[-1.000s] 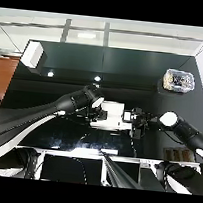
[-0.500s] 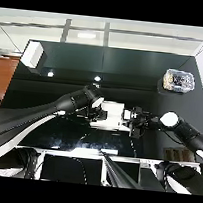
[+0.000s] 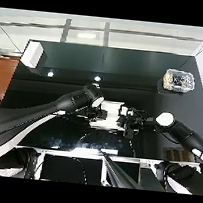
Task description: Fold the box and place the chain.
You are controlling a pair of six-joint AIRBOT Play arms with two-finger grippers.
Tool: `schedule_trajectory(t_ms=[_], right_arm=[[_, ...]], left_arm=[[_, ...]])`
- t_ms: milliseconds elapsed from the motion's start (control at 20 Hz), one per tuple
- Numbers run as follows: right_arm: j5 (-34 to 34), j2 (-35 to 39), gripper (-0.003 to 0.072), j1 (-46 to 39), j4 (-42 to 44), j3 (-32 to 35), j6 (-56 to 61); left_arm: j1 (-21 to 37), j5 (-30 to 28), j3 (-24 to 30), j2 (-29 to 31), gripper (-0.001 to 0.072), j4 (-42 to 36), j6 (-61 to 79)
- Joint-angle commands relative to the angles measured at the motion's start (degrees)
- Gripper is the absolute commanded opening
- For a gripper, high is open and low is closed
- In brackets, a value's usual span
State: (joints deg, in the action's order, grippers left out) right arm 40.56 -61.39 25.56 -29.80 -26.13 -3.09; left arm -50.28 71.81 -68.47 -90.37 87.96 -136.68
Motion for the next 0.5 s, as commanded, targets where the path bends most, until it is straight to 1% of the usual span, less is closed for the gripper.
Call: schedule_trajectory(t_ms=[0,150,200,300,350,400,450], right_arm=[[-2.25,-1.03,0.013,0.26,2.12,0.02,0.28],[-2.25,-1.03,0.0137,0.26,2.14,0.02,0.35],[-2.6,-1.03,0.0357,0.26,2.21,0.02,1.53],[-2.64,-1.03,0.0366,0.24,1.99,0.02,2.08],[-2.67,-1.03,0.0279,0.24,1.95,0.02,2.1],[-2.8,-1.03,0.029,0.24,1.95,0.02,2.54],[-3.34,-1.03,0.0397,0.24,1.95,0.02,2.73]], left_arm=[[-0.02,-1.29,-0.07,-0.02,0.003,-0.15,-0.09],[-0.02,-1.27,-0.07,-0.02,0.003,-0.17,-0.09],[-0.02,-1.27,-0.07,-0.02,0.003,-0.15,-0.09],[-0.02,-1.27,-0.07,-0.02,0.003,-0.15,-0.09],[-0.02,-1.25,-0.07,-0.02,0.003,-0.15,-0.09],[-0.02,-1.16,-0.07,-0.02,0.003,-0.15,-0.09],[-0.04,-1.09,-0.07,-0.02,0.003,-0.17,-0.09]])
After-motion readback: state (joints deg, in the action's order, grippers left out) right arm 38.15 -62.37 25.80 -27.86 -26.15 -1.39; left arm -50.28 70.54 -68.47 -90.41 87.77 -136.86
